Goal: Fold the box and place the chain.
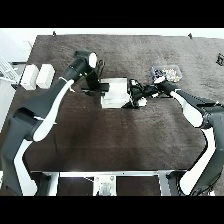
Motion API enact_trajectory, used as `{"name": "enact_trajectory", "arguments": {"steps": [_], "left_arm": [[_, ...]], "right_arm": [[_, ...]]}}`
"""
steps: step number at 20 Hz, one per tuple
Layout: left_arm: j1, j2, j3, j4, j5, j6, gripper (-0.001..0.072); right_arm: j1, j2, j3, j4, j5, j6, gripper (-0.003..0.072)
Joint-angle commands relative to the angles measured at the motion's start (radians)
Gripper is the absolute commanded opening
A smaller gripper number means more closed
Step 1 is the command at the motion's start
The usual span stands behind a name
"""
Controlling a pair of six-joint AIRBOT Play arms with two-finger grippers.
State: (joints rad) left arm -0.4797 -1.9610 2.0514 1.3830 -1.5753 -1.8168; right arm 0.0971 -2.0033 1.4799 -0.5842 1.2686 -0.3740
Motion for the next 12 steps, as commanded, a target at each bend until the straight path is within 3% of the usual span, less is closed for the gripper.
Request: {"name": "enact_trajectory", "arguments": {"steps": [1, 5, 9, 11, 12], "left_arm": [[0.049, 0.070, -0.003, -0.015, -0.095, 0.283, 0.0523], [0.141, 0.100, -0.011, -0.097, -0.048, 0.640, 0.0523], [0.217, 0.099, -0.122, -0.196, 0.028, 1.031, 0.0523], [0.237, 0.099, -0.200, -0.253, 0.176, 1.280, 0.0525], [0.247, 0.099, -0.249, -0.309, 0.247, 1.412, 0.0597]], "right_arm": [[0.000, 0.000, 0.000, 0.001, 0.000, 0.000, 0.0593], [0.000, 0.000, 0.000, 0.001, 0.000, 0.000, 0.0593], [0.000, 0.000, 0.000, 0.003, 0.000, 0.000, 0.0593], [0.000, 0.000, 0.000, 0.004, 0.000, 0.000, 0.0593], [0.000, 0.000, 0.000, 0.004, 0.000, 0.000, 0.0593]]}}
